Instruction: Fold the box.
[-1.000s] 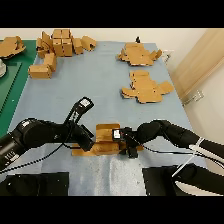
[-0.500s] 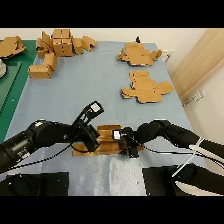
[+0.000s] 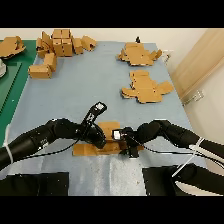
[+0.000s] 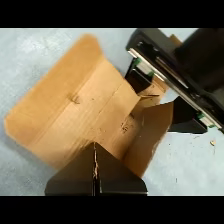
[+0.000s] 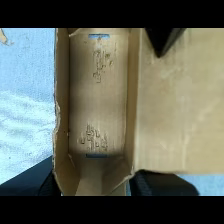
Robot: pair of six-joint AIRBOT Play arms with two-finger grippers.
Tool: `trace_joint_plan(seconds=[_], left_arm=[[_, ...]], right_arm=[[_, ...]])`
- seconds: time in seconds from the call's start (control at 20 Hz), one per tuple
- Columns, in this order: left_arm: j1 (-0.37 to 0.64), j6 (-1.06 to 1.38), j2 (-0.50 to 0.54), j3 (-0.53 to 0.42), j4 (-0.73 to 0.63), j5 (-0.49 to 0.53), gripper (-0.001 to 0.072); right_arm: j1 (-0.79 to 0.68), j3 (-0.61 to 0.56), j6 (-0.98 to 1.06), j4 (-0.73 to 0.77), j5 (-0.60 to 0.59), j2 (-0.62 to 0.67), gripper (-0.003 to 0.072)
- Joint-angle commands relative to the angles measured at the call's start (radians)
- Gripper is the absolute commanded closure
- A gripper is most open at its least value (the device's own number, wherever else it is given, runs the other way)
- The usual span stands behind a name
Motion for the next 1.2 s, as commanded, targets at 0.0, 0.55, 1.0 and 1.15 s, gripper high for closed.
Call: trace_joint_plan(seconds=[0.0, 0.55, 1.0, 1.15], left_arm=[[0.040, 0.003, -0.042, 0.001, -0.025, -0.009, 0.0700], [0.046, 0.007, -0.048, 0.002, -0.026, -0.024, 0.0699], [0.383, 0.214, 0.225, -0.035, -0.059, -0.212, 0.0700], [0.551, 0.292, 0.285, -0.051, -0.143, -0.292, 0.0700]], right_arm=[[-0.001, 0.000, 0.000, 0.000, -0.013, 0.000, 0.0114], [-0.001, 0.000, 0.000, 0.000, -0.016, 0.000, 0.0115], [-0.001, 0.000, 0.000, 0.000, -0.016, 0.000, 0.0114], [-0.001, 0.000, 0.000, 0.000, -0.016, 0.000, 0.0114]])
